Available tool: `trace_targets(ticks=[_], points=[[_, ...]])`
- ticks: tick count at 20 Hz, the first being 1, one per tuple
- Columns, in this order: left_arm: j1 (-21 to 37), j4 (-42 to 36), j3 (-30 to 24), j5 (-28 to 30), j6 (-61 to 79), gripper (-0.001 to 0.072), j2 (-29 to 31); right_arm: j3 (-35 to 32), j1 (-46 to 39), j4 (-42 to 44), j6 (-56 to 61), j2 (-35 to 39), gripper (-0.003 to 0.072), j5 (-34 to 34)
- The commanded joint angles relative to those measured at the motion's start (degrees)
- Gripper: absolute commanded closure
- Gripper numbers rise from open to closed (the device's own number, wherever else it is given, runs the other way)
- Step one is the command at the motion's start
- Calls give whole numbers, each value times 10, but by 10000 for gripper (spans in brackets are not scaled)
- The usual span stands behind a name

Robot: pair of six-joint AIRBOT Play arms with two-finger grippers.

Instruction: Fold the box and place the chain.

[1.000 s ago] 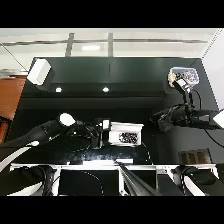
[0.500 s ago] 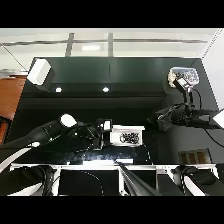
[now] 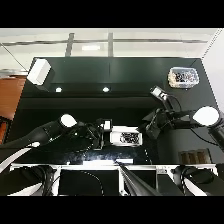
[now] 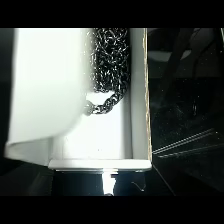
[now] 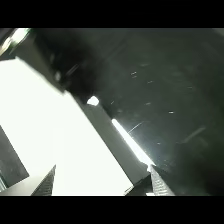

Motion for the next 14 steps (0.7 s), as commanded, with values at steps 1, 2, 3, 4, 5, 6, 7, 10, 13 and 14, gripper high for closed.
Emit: trace_targets(ticks=[1, 2, 3, 4, 5, 6, 7, 10, 13, 14], points=[[0, 0, 0, 0, 0, 312, 0, 0, 9, 2, -122, -10, -17, 37], [0, 1, 0, 0, 0, 311, 0, -1, 9, 1, -140, -10, -17, 50], [0, 1, 0, 0, 0, 311, 0, -3, 9, -1, -156, -10, -18, 57], [0, 1, 0, 0, 0, 311, 0, -12, 9, 0, -167, -10, -18, 54], [0, 1, 0, 0, 0, 311, 0, -22, 9, 0, -173, -10, -18, 44], [0, 1, 0, 0, 0, 311, 0, -32, 9, 3, -182, -10, -18, 38], [0, 1, 0, 0, 0, 311, 0, -41, 10, 7, -199, -10, -18, 33], [0, 1, 0, 0, 0, 311, 0, -48, 31, 8, -239, -10, -18, 19], [0, 1, 0, 0, 0, 312, 0, -48, 56, 7, -253, -11, -18, -2], [0, 1, 0, 0, 0, 311, 0, -48, 59, 7, -253, -11, -18, -2]])
